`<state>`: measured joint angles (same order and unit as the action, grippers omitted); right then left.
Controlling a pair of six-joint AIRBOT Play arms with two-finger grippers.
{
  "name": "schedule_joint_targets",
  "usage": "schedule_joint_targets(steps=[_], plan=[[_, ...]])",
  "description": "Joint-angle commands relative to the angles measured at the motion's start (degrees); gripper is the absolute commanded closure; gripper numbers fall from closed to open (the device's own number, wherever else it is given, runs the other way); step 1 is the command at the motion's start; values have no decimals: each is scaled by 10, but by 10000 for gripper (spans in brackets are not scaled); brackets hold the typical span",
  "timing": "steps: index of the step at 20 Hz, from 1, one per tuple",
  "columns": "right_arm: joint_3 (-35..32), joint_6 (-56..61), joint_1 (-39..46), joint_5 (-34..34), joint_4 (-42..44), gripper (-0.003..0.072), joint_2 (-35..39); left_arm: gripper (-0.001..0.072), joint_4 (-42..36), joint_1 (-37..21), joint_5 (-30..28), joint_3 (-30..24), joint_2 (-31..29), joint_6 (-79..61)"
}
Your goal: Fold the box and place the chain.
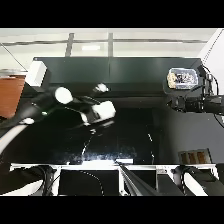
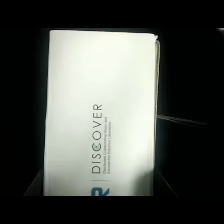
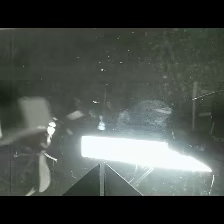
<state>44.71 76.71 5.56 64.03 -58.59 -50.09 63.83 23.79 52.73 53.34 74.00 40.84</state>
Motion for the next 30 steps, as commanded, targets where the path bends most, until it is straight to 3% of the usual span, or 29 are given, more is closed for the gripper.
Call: schedule_joint_targets(steps=[1,4,6,9,11,13,17,22,23,24,27,30], plan=[[0,0,0,0,0,642,0,322,74,-167,81,0,-36,101],[0,0,0,-3,0,641,0,322,67,-345,88,0,-41,128],[0,0,0,-11,0,642,0,321,50,-437,62,0,-40,136],[0,0,0,-17,0,642,0,299,49,-500,-20,1,-35,136],[0,0,0,-17,0,642,0,299,52,-517,-92,3,-20,136],[0,0,0,-17,0,642,0,300,50,-526,-124,21,17,136],[0,0,0,-17,0,642,0,300,37,-527,-94,97,111,134],[0,0,0,-17,0,641,0,297,26,-523,-91,146,169,132],[0,0,0,-17,0,641,0,203,30,-523,-95,146,172,132],[0,0,0,-17,0,641,0,-6,39,-521,-102,146,172,132],[0,0,0,-13,0,641,0,-6,67,-520,-77,166,152,152],[0,0,0,-13,0,642,0,-6,64,-517,-14,195,110,167]])
